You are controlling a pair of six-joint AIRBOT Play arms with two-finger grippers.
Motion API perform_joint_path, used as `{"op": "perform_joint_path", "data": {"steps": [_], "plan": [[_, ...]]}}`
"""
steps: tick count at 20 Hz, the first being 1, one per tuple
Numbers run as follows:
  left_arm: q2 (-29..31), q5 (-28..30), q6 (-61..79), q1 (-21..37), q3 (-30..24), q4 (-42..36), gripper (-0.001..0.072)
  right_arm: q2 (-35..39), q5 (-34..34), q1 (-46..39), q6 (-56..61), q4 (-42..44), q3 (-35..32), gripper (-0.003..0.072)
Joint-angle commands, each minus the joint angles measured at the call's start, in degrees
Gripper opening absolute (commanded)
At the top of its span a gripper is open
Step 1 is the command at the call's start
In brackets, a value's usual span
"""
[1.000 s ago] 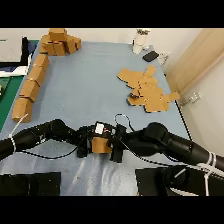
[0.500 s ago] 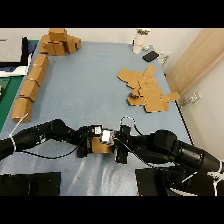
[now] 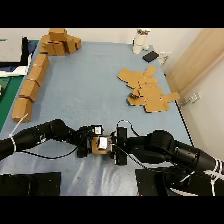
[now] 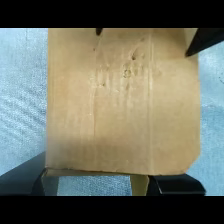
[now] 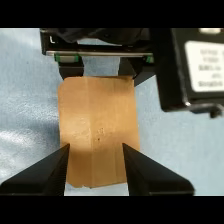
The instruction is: Fold the box.
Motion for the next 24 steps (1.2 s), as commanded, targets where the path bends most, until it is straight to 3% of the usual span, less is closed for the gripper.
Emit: {"op": "perform_joint_path", "data": {"steps": [1, 6, 14, 21, 22, 24], "plan": [[-0.02, 0.00, 0.02, 0.04, -0.02, 0.00, 0.0403, -0.11, 1.44, 1.81, -2.16, -3.78, -0.04, 0.0528], [-0.02, 0.00, 0.02, 0.04, -0.02, 0.02, 0.0403, -0.11, 2.89, 6.14, 2.75, -12.22, -0.35, 0.0527], [-0.02, -0.02, 0.04, 0.04, -0.02, 0.00, 0.0402, -4.04, 5.84, 14.27, 23.26, -32.96, -2.99, 0.0524], [-0.02, 0.00, 0.02, 0.04, -0.02, 0.02, 0.0403, -5.46, 5.77, 14.64, 24.81, -34.21, -2.93, 0.0494], [-0.02, 0.00, 0.02, 0.04, -0.02, 0.02, 0.0403, -5.44, 5.77, 14.64, 24.83, -34.21, -2.89, 0.0423], [-0.02, 0.00, 0.02, 0.04, -0.02, 0.02, 0.0403, -5.42, 5.77, 14.64, 24.83, -34.18, -2.89, 0.0389]]}}
